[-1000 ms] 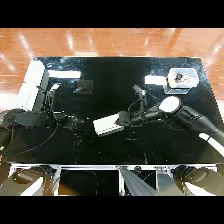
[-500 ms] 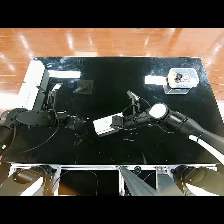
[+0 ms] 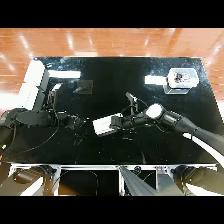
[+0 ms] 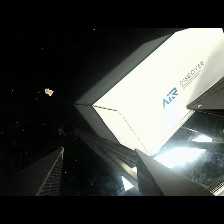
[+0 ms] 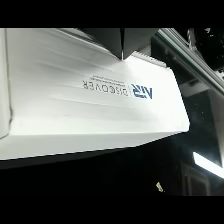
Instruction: Fold the box and place the chain.
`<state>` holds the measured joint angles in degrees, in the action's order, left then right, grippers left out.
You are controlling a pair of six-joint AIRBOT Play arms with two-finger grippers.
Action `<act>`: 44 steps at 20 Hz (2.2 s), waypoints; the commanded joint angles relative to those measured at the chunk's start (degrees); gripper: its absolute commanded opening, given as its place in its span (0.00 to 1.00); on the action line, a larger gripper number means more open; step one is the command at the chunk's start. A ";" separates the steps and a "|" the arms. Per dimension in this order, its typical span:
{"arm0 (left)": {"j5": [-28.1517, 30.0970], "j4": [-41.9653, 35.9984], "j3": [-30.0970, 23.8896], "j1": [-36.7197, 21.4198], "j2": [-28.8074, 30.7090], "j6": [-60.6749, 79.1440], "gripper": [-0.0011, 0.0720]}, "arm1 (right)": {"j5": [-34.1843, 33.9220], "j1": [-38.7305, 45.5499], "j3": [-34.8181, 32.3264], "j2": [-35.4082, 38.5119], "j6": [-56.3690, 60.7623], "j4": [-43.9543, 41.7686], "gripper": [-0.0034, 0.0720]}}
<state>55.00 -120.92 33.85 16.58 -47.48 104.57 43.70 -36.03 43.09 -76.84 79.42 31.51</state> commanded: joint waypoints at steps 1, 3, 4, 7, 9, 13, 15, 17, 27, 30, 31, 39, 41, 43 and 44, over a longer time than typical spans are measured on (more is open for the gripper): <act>0.00 -0.07 0.04 0.02 -0.04 -0.02 0.77 | -0.90 -0.02 0.00 -0.39 0.07 1.75 0.08; 0.02 -0.26 0.04 0.02 -0.04 -0.02 0.77 | -0.63 -0.04 0.00 -0.39 0.07 1.70 0.08; 0.02 -0.31 0.04 0.02 -0.04 -0.02 0.77 | -0.39 -0.02 0.00 -0.39 0.09 1.70 0.08; 0.04 -1.14 0.04 0.02 -0.04 0.00 0.77 | 1.11 -0.02 0.31 -0.39 0.02 1.46 0.08; 0.04 -1.25 0.04 0.02 -0.04 0.00 0.77 | 2.89 -0.02 1.46 -0.33 -0.02 1.49 0.08; 0.22 -1.27 0.04 0.02 -0.04 0.00 0.77 | 4.59 -0.02 4.33 -0.20 -0.17 1.46 0.08; 0.26 -1.27 0.04 0.02 -0.04 0.00 0.77 | 4.72 -0.02 5.01 -0.20 -0.39 1.60 0.08; 0.22 -1.25 0.04 0.02 -0.04 0.02 0.77 | 4.79 -0.02 5.01 -0.17 -0.72 1.55 0.08; 4.13 -3.45 6.32 0.35 -7.17 23.52 0.77 | 16.52 20.28 6.78 10.69 -3.13 7.98 0.08; 4.31 -3.06 9.38 4.96 -11.50 37.05 0.88 | 23.34 29.16 6.78 11.93 -3.10 11.58 0.08; 4.24 -2.71 9.49 7.23 -12.31 38.53 0.88 | 24.33 30.93 6.78 11.93 -2.45 14.19 0.08; -5.16 2.38 10.08 17.59 -19.45 41.13 0.88 | 22.99 32.72 6.78 11.93 0.70 22.84 0.08; -5.25 2.43 10.08 17.40 -19.82 41.16 0.88 | 22.91 32.72 6.78 11.93 0.70 23.06 0.08; -5.31 2.43 10.08 17.40 -19.82 41.16 0.88 | 22.56 32.72 6.78 11.93 0.70 23.19 0.08; -5.42 2.45 10.08 17.40 -19.85 41.18 0.88 | 22.32 32.72 6.78 11.91 0.70 23.19 0.08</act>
<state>50.26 -118.91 43.79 33.67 -66.74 145.18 66.46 -3.44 49.82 -64.95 79.96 54.02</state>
